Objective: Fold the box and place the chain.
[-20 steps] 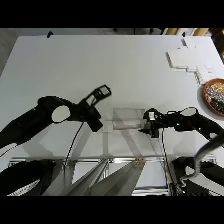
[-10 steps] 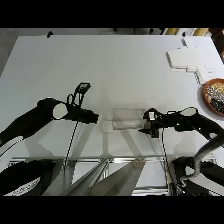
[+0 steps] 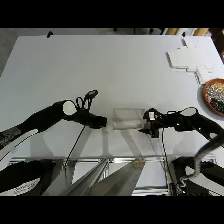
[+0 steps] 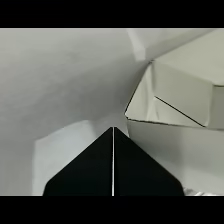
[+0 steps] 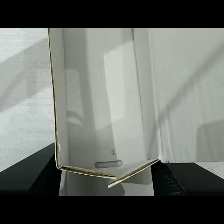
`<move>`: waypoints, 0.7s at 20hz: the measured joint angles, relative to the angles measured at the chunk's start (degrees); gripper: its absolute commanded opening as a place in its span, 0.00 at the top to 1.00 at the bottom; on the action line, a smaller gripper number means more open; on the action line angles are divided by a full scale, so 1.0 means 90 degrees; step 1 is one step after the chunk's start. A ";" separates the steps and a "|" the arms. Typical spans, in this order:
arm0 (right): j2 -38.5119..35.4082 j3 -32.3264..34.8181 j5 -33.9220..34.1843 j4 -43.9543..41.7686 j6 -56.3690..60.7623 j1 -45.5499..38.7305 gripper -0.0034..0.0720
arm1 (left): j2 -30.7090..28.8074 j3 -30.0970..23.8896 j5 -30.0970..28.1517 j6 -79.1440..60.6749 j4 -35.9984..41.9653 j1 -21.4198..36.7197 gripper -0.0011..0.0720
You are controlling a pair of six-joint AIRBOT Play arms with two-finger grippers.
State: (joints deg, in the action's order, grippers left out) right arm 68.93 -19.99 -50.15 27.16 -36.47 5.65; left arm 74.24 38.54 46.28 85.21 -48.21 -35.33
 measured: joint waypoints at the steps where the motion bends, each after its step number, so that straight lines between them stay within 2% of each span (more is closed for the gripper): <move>1: 0.0000 0.0000 0.0000 0.0000 0.0000 0.0000 0.41 | -0.0080 0.0027 0.0002 -0.0044 0.0070 -0.0015 0.96; 4: 0.0000 0.0000 0.0000 0.0000 0.0000 0.0000 0.41 | -0.0364 0.0070 -0.0022 -0.0112 0.0177 -0.0049 0.83; 6: 0.0000 0.0000 0.0000 0.0000 0.0000 0.0000 0.41 | -0.0476 0.0083 -0.0034 -0.0124 0.0206 -0.0109 0.70; 13: 0.0000 0.0000 0.0000 0.0000 0.0000 0.0000 0.41 | -0.0588 0.0095 -0.0325 -0.0158 0.0296 -0.0464 0.65; 14: 0.0000 0.0000 0.0002 0.0000 0.0000 0.0000 0.41 | -0.0590 0.0095 -0.0352 -0.0158 0.0299 -0.0493 0.53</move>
State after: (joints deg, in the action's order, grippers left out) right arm 68.93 -19.99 -50.13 27.16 -36.47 5.65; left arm 68.93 39.40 43.11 83.79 -45.52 -39.77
